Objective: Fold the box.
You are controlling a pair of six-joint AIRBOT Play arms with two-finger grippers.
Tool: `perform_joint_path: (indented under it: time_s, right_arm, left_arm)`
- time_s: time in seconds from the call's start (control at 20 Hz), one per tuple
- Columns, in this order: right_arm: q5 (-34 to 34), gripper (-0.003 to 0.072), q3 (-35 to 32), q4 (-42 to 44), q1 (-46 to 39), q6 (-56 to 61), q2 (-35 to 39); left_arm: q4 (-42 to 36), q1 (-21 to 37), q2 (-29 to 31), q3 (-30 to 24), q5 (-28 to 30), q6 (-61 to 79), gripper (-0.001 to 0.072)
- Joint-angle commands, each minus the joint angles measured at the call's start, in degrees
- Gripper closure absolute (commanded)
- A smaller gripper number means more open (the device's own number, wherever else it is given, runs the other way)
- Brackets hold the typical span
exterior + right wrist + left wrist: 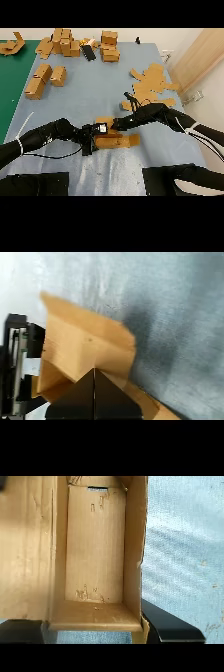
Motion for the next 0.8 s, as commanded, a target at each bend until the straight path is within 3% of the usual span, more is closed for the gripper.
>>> perform_joint_path:
  time_s: [0.0, 0.4, 0.75]
  right_arm:
    - [0.11, 0.0683, 0.68, 0.02, 0.2, -2.32, -5.55]
    - [2.29, 0.0683, 0.7, -2.45, 0.13, -6.64, -5.88]
    - [3.34, 0.0682, 2.25, -19.02, -7.91, -3.15, 5.16]
  left_arm:
    - [-0.17, 0.02, 0.07, -0.02, -0.02, 0.07, 0.0293]
    - [-0.13, 0.02, 0.07, -0.02, -0.02, 0.04, 0.0294]
    - [-0.15, 0.04, 0.07, -0.02, 0.0, 0.04, 0.0293]
